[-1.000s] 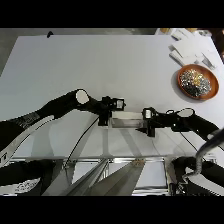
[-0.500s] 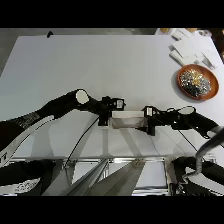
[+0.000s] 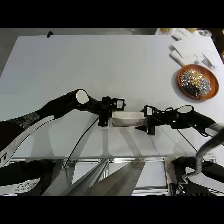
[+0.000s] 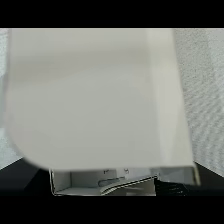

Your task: Fold the box and place the chain.

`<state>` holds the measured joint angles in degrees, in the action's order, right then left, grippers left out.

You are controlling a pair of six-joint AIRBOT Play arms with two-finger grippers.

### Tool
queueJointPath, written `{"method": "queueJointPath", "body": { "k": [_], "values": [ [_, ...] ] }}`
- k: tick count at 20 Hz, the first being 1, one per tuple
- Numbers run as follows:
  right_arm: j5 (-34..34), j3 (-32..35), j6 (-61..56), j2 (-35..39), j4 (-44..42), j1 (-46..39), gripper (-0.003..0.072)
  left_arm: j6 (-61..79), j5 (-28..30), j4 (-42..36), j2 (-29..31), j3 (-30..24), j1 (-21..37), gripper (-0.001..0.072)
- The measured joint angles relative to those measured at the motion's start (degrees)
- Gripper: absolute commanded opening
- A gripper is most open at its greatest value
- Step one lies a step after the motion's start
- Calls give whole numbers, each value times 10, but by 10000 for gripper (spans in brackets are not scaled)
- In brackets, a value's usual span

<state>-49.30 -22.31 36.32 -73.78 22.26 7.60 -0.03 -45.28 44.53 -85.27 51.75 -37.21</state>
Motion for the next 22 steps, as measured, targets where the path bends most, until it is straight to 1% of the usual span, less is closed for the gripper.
{"method": "queueJointPath", "body": {
  "k": [1,22],
  "values": [
    [0,0,0,0,1,0,449,0,0,0,0,0,0,11],
    [5,0,0,-1,4,0,458,0,0,0,0,0,0,11]
  ]
}}
